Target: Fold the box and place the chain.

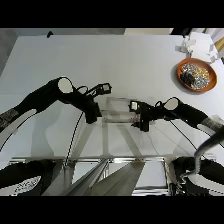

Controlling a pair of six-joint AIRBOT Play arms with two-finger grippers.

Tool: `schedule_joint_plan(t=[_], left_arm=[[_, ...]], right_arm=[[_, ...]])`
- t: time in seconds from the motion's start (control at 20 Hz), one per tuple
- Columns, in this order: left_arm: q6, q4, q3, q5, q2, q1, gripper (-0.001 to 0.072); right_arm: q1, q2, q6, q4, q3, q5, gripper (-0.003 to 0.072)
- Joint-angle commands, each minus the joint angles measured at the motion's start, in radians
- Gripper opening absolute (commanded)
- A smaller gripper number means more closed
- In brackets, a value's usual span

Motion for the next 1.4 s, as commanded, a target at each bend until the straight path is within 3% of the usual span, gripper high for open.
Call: schedule_joint_plan(t=[0.0, 0.25, 0.55, 0.85, 1.2, 1.3, 1.35], left_arm=[[0.012, 0.090, -0.044, -0.041, 0.006, 0.000, 0.0001], [0.148, 0.131, -0.071, -0.002, 0.006, 0.000, 0.0012], [0.316, 0.076, -0.071, 0.164, 0.006, 0.003, 0.0297], [0.534, -0.013, -0.071, 0.230, -0.021, 0.005, 0.0297], [0.597, -0.113, -0.072, 0.232, -0.058, 0.003, 0.0258], [0.624, -0.157, -0.072, 0.222, -0.058, -0.003, 0.0144], [0.636, -0.165, -0.072, 0.211, -0.058, -0.007, 0.0125]], right_arm=[[0.000, 0.001, 0.000, 0.001, 0.000, 0.000, 0.0296], [0.000, 0.001, 0.000, 0.001, 0.000, 0.000, 0.0296], [0.000, 0.001, 0.000, 0.001, 0.000, 0.000, 0.0296], [0.000, 0.001, 0.000, 0.001, 0.000, 0.000, 0.0296], [0.000, 0.001, 0.000, 0.001, 0.000, 0.000, 0.0296], [0.000, 0.001, 0.000, 0.001, 0.000, 0.000, 0.0296], [0.000, 0.001, 0.000, 0.001, 0.000, 0.000, 0.0296]])
